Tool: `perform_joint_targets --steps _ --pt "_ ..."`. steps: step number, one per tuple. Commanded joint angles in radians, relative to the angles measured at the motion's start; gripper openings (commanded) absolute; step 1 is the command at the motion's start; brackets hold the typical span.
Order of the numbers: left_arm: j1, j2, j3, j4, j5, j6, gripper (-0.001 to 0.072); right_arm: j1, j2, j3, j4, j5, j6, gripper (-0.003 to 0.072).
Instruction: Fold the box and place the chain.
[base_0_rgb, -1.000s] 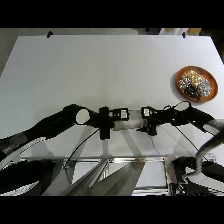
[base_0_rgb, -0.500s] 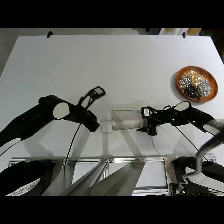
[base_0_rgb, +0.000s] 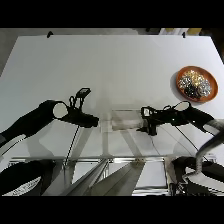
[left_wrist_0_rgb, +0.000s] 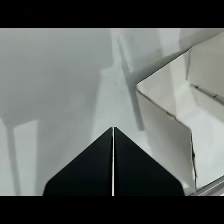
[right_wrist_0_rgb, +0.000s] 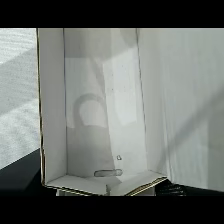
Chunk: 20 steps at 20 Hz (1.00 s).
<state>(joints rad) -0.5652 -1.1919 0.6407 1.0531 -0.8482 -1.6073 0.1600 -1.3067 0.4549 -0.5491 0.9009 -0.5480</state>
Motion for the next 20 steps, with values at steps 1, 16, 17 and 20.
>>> perform_joint_targets --steps 1,16,17,20 --pt "-0.005 -0.071 -0.008 -0.144 0.040 -0.008 0.0009 0.000 0.000 0.000 0.000 0.000 0.000 0.0435" --pt "-0.073 -0.014 0.032 -0.281 0.079 0.094 0.0015 0.000 0.000 0.000 0.000 0.001 0.000 0.0435" --pt "-0.085 -0.015 0.037 -0.286 0.090 0.103 0.0037 0.000 0.000 0.000 0.000 0.000 0.000 0.0435" --pt "-0.109 -0.015 0.045 -0.291 0.117 0.105 0.0191 0.000 0.000 0.000 0.000 0.000 0.000 0.0435"
